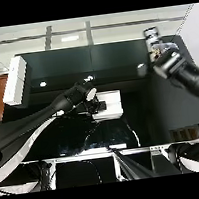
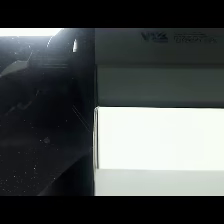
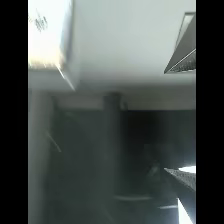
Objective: Fold the box and place the chain.
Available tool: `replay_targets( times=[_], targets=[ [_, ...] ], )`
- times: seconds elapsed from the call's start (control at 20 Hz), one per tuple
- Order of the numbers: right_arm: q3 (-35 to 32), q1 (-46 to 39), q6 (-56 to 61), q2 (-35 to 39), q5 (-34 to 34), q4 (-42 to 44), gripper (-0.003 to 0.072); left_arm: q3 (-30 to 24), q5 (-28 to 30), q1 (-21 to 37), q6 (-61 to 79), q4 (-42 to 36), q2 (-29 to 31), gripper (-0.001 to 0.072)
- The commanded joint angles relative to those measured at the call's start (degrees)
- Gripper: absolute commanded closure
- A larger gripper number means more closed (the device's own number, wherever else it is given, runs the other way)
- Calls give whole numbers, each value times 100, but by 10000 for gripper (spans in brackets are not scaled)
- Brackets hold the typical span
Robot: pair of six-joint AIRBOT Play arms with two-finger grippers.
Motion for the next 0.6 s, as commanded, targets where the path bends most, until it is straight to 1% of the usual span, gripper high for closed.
replay_targets(
  times=[0.0,0.05,0.1,0.2,0.3,0.35,0.45,0.55],
  targets=[
    [293,-1692,363,-850,-1515,710,-2,2,-4,4,0,11,-2,685],
    [758,-2092,275,-1307,-1464,1158,-2,2,-4,4,0,9,0,685],
    [1388,-2415,83,-1829,-1174,1602,-1,2,-9,4,0,9,-2,685],
    [2798,-2885,-146,-2887,-219,2258,-1,2,-13,4,0,4,0,685],
    [4212,-3198,-166,-3897,754,2487,-1,2,-31,4,0,4,0,685],
    [4695,-3281,-184,-4247,988,2494,-1,2,-33,4,0,4,0,685],
    [5340,-3375,-251,-4728,1086,2500,-1,2,-57,4,0,4,-2,685],
    [5591,-3416,-267,-4966,909,2516,0,2,-144,2,0,2,-2,685]
  ],
)
